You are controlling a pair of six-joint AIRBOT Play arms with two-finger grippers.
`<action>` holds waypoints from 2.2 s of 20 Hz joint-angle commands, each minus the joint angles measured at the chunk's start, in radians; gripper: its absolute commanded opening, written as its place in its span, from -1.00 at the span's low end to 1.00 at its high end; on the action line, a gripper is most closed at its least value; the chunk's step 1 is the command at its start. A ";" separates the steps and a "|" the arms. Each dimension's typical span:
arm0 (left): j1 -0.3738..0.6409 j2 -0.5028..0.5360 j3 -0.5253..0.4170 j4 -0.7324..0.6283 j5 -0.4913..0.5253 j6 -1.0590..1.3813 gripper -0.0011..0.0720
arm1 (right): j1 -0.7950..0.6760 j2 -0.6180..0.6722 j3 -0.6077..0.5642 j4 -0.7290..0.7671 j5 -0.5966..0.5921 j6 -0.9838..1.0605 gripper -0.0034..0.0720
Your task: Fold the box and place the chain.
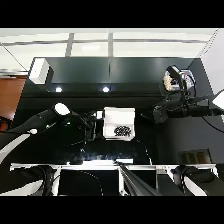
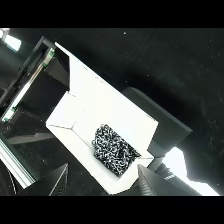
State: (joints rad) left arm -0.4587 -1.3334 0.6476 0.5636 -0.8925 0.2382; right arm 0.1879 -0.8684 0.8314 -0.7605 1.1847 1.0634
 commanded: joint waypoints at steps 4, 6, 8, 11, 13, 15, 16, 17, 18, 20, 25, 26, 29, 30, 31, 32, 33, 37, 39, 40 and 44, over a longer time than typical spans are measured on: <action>-0.010 -0.007 0.002 -0.002 0.005 -0.011 0.94 | 0.001 0.001 0.000 0.000 0.000 0.004 0.43; -0.017 -0.015 0.002 -0.004 0.006 -0.011 0.94 | 0.001 0.001 0.000 0.000 0.000 0.004 0.43; -0.031 -0.017 0.002 -0.011 0.022 -0.011 0.90 | 0.001 0.001 0.000 0.000 0.000 0.004 0.43; -0.038 -0.017 0.002 -0.014 0.029 -0.011 0.23 | 0.001 0.001 0.000 0.000 0.000 0.004 0.43; -0.038 -0.017 0.002 -0.014 0.029 -0.019 -0.08 | 0.001 0.001 0.000 0.000 0.000 0.004 0.43; -0.038 -0.017 0.002 -0.010 0.029 -0.025 -0.28 | 0.001 0.001 0.000 -0.001 -0.015 0.008 0.43; -0.038 -0.017 0.002 0.003 0.029 -0.027 -0.33 | 0.001 0.001 0.000 0.000 -0.035 0.034 0.59; -0.038 -0.017 0.002 0.005 0.029 -0.027 -0.33 | 0.001 0.001 0.000 0.001 -0.058 0.056 1.00; -0.038 -0.017 0.002 0.005 0.029 -0.026 -0.33 | 0.001 -0.002 0.001 -0.001 -0.084 0.077 1.00; -0.038 -0.017 0.002 0.005 0.029 -0.026 -0.33 | 0.001 -0.032 0.008 -0.023 -0.142 0.148 1.00; -0.038 -0.017 0.002 0.005 0.030 -0.026 -0.33 | 0.001 -0.264 0.122 -0.029 -0.161 0.097 1.00; -0.038 -0.017 0.002 0.005 0.030 -0.026 -0.33 | 0.001 -0.317 0.145 -0.027 -0.161 0.075 1.00; -0.038 -0.017 0.002 0.005 0.030 -0.026 -0.33 | 0.001 -0.420 0.164 -0.026 -0.202 -0.036 1.00; -0.038 -0.017 0.002 0.005 0.030 -0.026 -0.33 | 0.001 -0.434 0.164 -0.026 -0.213 -0.091 1.00; -0.038 -0.017 0.002 0.004 0.030 -0.026 -0.33 | 0.003 -0.440 0.164 -0.021 -0.204 -0.159 1.00; -0.038 -0.017 0.002 0.004 0.030 -0.026 -0.33 | 0.007 -0.441 0.164 -0.019 -0.177 -0.240 1.00; -0.038 -0.017 0.002 0.004 0.030 -0.026 -0.33 | 0.015 -0.441 0.164 -0.020 -0.143 -0.323 1.00; -0.038 -0.017 0.002 0.004 0.030 -0.026 -0.33 | 0.066 -0.441 0.164 -0.019 -0.042 -0.499 1.00; -0.038 -0.017 0.002 0.004 0.029 -0.026 -0.33 | 0.086 -0.441 0.166 -0.018 -0.002 -0.559 1.00; -0.038 -0.017 0.002 0.004 0.029 -0.026 -0.33 | 0.089 -0.439 0.166 -0.018 0.023 -0.592 1.00; -0.038 -0.017 0.002 0.004 0.029 -0.026 -0.33 | 0.088 -0.409 0.190 -0.017 0.121 -0.571 1.00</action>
State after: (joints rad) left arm -0.4965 -1.3499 0.6495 0.5682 -0.8631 0.2127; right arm 0.2699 -1.2964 1.0092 -0.7811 1.2297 0.5148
